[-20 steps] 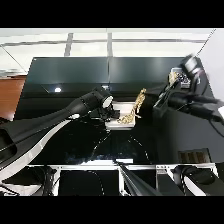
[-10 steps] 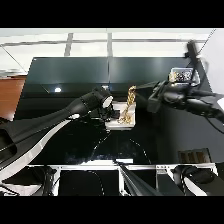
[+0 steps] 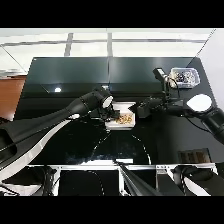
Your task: Fold the box and place the chain.
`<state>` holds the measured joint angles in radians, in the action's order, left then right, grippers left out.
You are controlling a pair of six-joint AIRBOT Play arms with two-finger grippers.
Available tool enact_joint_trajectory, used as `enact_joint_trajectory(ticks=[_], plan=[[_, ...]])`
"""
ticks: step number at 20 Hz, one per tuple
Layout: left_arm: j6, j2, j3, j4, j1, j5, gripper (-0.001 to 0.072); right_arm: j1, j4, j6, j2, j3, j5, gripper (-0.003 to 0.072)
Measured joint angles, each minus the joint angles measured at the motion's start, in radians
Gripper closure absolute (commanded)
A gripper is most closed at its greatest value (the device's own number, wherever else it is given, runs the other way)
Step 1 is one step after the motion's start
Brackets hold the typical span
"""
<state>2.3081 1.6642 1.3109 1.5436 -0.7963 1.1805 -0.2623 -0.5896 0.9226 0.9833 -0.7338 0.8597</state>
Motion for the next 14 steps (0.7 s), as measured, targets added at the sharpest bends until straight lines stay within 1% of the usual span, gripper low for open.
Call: enact_joint_trajectory(ticks=[5, 6, 7, 8, 9, 12, 14], plan=[[-0.007, 0.0, 0.0, 0.0, 0.002, 0.0, 0.0683, 0.166, -0.047, 0.01, -0.037, -0.005, 0.145, 0.0315], [-0.011, 0.0, 0.002, 0.0, 0.003, 0.0, 0.0651, 0.192, -0.051, 0.01, -0.041, -0.005, 0.182, 0.0316], [-0.017, 0.0, 0.006, -0.003, 0.003, 0.004, 0.0471, 0.209, -0.056, 0.011, -0.045, -0.005, 0.215, 0.0315], [-0.021, -0.002, 0.013, -0.014, 0.003, 0.01, 0.0248, 0.222, -0.059, 0.011, -0.047, -0.005, 0.246, 0.0315], [-0.023, -0.007, 0.021, -0.027, 0.001, 0.009, 0.016, 0.231, -0.061, 0.013, -0.048, -0.005, 0.272, 0.0315], [-0.053, -0.05, 0.037, -0.041, -0.007, 0.013, 0.016, 0.247, -0.065, 0.013, -0.051, -0.005, 0.328, 0.0316], [-0.092, -0.108, 0.038, -0.014, -0.02, 0.028, 0.016, 0.251, -0.065, 0.013, -0.052, -0.005, 0.349, 0.0315]])
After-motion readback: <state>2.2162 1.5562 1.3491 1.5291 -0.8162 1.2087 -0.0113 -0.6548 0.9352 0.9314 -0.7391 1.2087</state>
